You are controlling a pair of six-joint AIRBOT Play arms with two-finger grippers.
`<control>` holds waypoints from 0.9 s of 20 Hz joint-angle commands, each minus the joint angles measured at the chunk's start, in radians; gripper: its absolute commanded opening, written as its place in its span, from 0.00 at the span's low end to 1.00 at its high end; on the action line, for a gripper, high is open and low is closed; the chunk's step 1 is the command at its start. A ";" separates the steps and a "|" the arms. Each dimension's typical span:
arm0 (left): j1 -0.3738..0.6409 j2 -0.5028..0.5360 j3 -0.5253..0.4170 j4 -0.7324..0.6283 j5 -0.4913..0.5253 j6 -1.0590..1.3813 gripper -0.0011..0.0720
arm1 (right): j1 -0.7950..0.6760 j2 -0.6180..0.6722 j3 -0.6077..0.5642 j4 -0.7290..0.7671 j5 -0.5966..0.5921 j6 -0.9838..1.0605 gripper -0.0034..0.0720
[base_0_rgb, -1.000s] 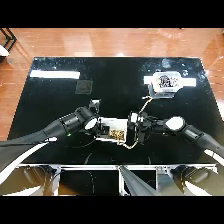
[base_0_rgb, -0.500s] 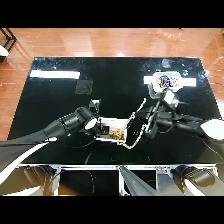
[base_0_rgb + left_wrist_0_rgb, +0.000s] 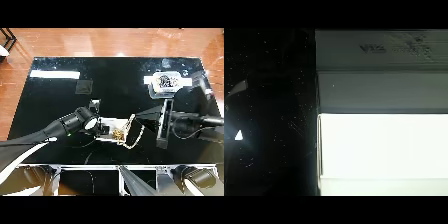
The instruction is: Fold the box and place the chain.
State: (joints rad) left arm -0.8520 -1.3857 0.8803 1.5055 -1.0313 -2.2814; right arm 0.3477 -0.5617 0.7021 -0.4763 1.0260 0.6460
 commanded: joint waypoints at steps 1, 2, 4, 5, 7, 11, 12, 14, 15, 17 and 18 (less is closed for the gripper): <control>-0.001 0.000 -0.001 0.000 0.000 0.000 0.05 | 0.001 0.004 0.074 0.110 0.010 0.021 0.07; -0.001 0.000 -0.001 0.000 0.000 0.000 0.05 | 0.001 0.004 0.093 0.132 0.002 0.021 0.07; -0.001 0.000 -0.001 0.000 0.001 0.000 0.05 | 0.002 0.004 0.122 0.188 -0.018 0.021 0.07; -0.001 0.000 -0.001 0.000 0.001 0.000 0.05 | 0.002 0.004 0.128 0.231 -0.032 0.020 0.07; -0.001 0.000 -0.001 0.000 0.001 0.000 0.05 | 0.002 0.004 0.130 0.300 -0.066 0.018 0.07; -0.001 0.000 -0.001 0.000 0.000 0.000 0.05 | 0.002 -0.001 0.132 0.300 -0.095 0.013 0.07; -0.001 0.000 -0.001 0.000 0.000 0.000 0.05 | 0.002 -0.004 0.132 0.276 -0.092 0.013 0.07; -0.001 0.000 -0.001 0.000 0.001 0.000 0.05 | 0.007 -0.018 0.132 0.208 -0.081 0.039 0.07; -0.001 0.000 -0.001 0.000 0.000 0.000 0.05 | 0.019 -0.028 0.131 0.164 -0.080 0.056 0.07; -0.001 0.000 -0.001 0.000 0.001 0.000 0.05 | 0.064 -0.058 0.131 0.046 -0.064 0.114 0.07; 0.000 0.000 -0.001 0.000 0.001 0.000 0.05 | 0.091 -0.080 0.127 -0.013 -0.042 0.141 0.07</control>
